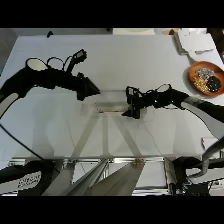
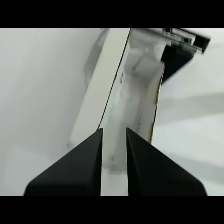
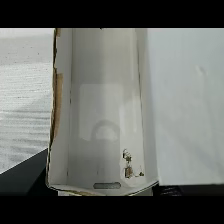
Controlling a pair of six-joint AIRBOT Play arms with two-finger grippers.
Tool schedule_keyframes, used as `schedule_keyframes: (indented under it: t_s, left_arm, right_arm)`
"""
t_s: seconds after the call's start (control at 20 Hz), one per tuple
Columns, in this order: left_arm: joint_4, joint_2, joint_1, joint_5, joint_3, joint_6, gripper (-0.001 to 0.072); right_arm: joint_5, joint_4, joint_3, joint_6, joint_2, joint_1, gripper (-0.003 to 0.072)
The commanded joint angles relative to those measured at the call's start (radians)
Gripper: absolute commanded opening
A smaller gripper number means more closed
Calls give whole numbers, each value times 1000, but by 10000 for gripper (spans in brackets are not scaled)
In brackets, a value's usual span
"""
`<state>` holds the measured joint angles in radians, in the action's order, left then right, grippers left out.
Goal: Fold the box and place the chain.
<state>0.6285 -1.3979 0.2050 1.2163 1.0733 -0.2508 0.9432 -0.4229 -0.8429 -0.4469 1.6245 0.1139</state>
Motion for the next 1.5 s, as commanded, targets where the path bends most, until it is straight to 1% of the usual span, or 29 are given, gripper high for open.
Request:
schedule_keyframes:
  t_s: [0.0, 0.05, 0.1, 0.15, 0.2, 0.25, 0.4, 0.5, 0.6, 0.7, 0.9, 1.1, 1.3, 1.4, 1.45]
  left_arm:
    - [328, 69, -3, 16, 0, 0, 175]
    - [403, 69, -3, 15, -5, 0, 183]
    - [444, 69, -3, 1, -19, 2, 234]
    - [449, 68, -3, -24, -42, 5, 333]
    - [438, 68, -3, -56, -69, 8, 413]
    - [418, 68, 0, -93, -103, 27, 457]
    - [341, 68, 23, -185, -206, 199, 458]
    - [259, 67, 34, -253, -267, 328, 455]
    - [156, 67, 34, -321, -315, 430, 456]
    - [118, 65, 34, -352, -337, 502, 458]
    - [97, 32, 34, -356, -342, 539, 456]
    - [-3, -16, 34, -352, -342, 544, 456]
    - [-39, -24, 34, -350, -342, 614, 456]
    - [-47, -24, 34, -333, -342, 641, 454]
    - [-47, -24, 34, -326, -342, 651, 430]
  right_arm:
    - [0, 2, 0, 1, 0, 0, 463]
    - [0, 1, 0, 1, 0, 0, 463]
    - [0, 1, 0, 1, 0, 0, 463]
    - [0, 1, 0, 1, 0, 0, 463]
    - [0, 2, 0, 1, 0, 0, 463]
    - [0, 1, 0, 1, 0, 0, 463]
    - [0, 2, 0, 1, 0, 0, 463]
    - [0, 1, 0, 1, 0, 0, 463]
    - [-1, 1, 0, 1, 0, 0, 463]
    - [0, 1, 0, 1, 0, 0, 463]
    - [0, 1, 0, 1, 0, 0, 463]
    - [0, 1, 0, 1, 0, 0, 463]
    - [0, 2, 0, 1, 0, 0, 463]
    - [0, 1, 0, 1, 0, 0, 463]
    - [0, 1, 0, 1, 0, 0, 463]
